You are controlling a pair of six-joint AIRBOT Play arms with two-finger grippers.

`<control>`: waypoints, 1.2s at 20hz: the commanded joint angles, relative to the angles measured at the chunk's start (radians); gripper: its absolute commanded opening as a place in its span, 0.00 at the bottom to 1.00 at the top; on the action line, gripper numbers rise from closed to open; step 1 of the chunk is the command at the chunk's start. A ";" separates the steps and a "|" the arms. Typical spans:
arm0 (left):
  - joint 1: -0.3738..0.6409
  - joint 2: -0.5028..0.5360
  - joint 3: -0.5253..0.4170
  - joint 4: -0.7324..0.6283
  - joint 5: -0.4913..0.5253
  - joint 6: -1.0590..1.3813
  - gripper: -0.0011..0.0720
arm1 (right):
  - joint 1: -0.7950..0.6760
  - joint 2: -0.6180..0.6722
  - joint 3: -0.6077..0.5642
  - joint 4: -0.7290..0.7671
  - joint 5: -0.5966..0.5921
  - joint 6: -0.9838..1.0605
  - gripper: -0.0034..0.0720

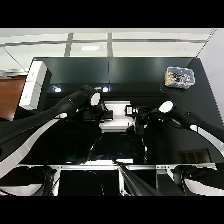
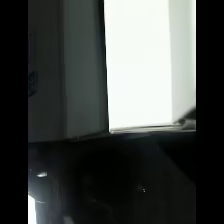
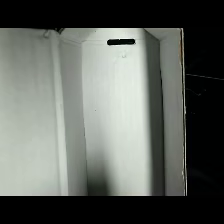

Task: Fold the box and place the chain.

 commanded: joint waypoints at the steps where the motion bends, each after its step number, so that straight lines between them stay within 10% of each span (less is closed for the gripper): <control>1: -0.003 -0.003 0.003 0.006 -0.001 -0.025 0.04 | 0.000 0.000 0.000 -0.001 0.000 -0.001 0.35; 3: -0.003 -0.003 0.004 0.006 0.000 -0.025 0.05 | 0.000 0.000 0.000 -0.001 0.000 -0.001 0.35; 5: -0.003 -0.002 0.005 0.006 0.002 -0.025 0.45 | 0.000 0.000 0.000 -0.001 0.000 -0.001 0.35; 6: -0.003 -0.002 0.005 0.008 -0.001 -0.025 0.46 | 0.000 0.000 0.000 -0.001 0.000 -0.001 0.35; 14: -0.016 -0.019 0.005 0.022 0.013 -0.040 0.46 | 0.000 0.000 0.000 -0.001 0.000 -0.001 0.35; 18: -0.018 -0.019 0.005 0.022 0.014 -0.042 0.04 | 0.000 0.000 0.000 -0.001 0.000 -0.001 0.35; 21: -0.018 -0.019 0.005 0.022 0.013 -0.041 0.04 | 0.000 0.000 0.000 -0.001 0.000 -0.001 0.35; 22: -0.018 -0.019 0.005 0.021 0.014 -0.041 0.04 | 0.000 0.000 0.000 0.001 -0.005 0.001 0.56; 23: -0.018 -0.019 0.006 0.021 0.014 -0.041 0.04 | 0.000 0.001 0.000 0.002 -0.010 0.007 0.98; 24: -0.018 -0.019 0.006 0.019 0.014 -0.042 0.04 | 0.000 0.010 0.000 0.000 -0.006 0.018 0.98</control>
